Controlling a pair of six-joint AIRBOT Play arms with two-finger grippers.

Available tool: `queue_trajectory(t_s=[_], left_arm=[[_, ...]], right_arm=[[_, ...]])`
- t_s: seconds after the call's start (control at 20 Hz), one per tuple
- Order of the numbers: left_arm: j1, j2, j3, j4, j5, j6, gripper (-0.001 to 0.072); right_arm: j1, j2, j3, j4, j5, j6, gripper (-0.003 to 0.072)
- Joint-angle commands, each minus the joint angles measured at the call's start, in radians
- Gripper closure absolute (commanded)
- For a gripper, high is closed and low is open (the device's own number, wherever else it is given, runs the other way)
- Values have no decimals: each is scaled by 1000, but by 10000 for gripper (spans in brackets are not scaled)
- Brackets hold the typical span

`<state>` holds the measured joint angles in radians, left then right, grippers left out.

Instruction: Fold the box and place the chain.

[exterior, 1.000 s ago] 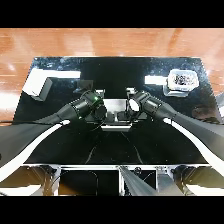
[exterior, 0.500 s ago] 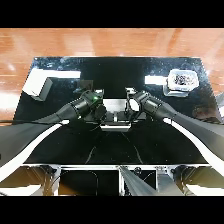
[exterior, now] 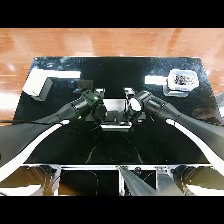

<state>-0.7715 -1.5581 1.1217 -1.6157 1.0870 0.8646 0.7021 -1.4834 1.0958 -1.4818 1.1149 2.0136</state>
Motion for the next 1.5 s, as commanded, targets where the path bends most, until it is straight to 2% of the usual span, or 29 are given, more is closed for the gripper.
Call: queue_trajectory(t_s=[0.0,0.2,0.35,0.45,0.55,0.65,0.8,1.0,1.15,1.3,1.45], left_arm=[[1,0,1,3,10,-1,689],[1,0,1,3,11,-1,690],[1,0,1,4,14,-1,689],[1,0,1,3,13,-1,690],[1,0,1,2,13,-1,689],[0,0,1,-2,13,-2,689],[1,0,1,0,13,-1,689],[1,0,1,-1,9,-1,689],[1,0,1,-1,9,-2,689],[2,0,1,0,3,-2,689],[5,0,1,3,3,-2,689]], right_arm=[[0,59,1,-71,88,-10,143],[3,199,-1,-131,273,-106,143],[-60,372,-9,-304,304,-98,143],[-238,421,-10,-356,268,-111,143],[-468,399,-10,-307,131,-182,144],[-672,319,12,-240,-10,-224,147],[-818,103,153,-183,-68,-290,147],[-855,-213,447,-187,-32,-324,147],[-858,-373,620,-192,13,-323,147],[-858,-442,687,-194,22,-323,147],[-858,-464,693,-193,25,-323,148]])
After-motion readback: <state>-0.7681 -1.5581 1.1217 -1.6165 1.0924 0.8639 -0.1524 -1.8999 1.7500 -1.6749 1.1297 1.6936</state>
